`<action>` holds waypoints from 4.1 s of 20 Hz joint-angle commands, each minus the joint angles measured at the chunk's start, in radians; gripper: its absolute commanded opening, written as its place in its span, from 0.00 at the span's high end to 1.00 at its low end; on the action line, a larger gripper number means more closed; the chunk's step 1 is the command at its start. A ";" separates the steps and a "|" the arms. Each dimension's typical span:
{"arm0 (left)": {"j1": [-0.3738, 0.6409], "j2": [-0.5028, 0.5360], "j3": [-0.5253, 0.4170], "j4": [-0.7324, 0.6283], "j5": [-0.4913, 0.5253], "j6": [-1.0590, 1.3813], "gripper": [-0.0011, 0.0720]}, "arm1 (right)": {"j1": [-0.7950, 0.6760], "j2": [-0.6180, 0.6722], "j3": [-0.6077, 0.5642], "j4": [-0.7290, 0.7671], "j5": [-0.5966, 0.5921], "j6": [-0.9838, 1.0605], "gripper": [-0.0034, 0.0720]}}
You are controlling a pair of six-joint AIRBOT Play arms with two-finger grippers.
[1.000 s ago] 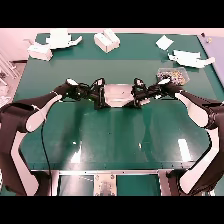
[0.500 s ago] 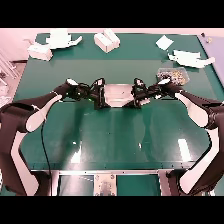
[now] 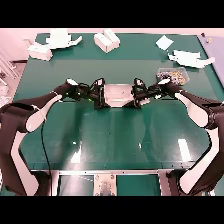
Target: Fold the box and place the chain.
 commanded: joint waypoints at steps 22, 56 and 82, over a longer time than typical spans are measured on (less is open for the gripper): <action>0.000 0.000 0.000 0.000 0.002 0.000 0.25 | -0.161 0.230 0.091 -0.107 0.182 0.177 0.00; 0.000 0.000 0.000 0.000 0.001 0.000 0.25 | -0.007 0.079 0.074 -0.074 -0.205 0.319 0.94; 0.000 0.000 0.000 0.000 0.001 0.000 0.25 | -0.051 0.472 -0.194 -0.276 -0.309 0.472 0.95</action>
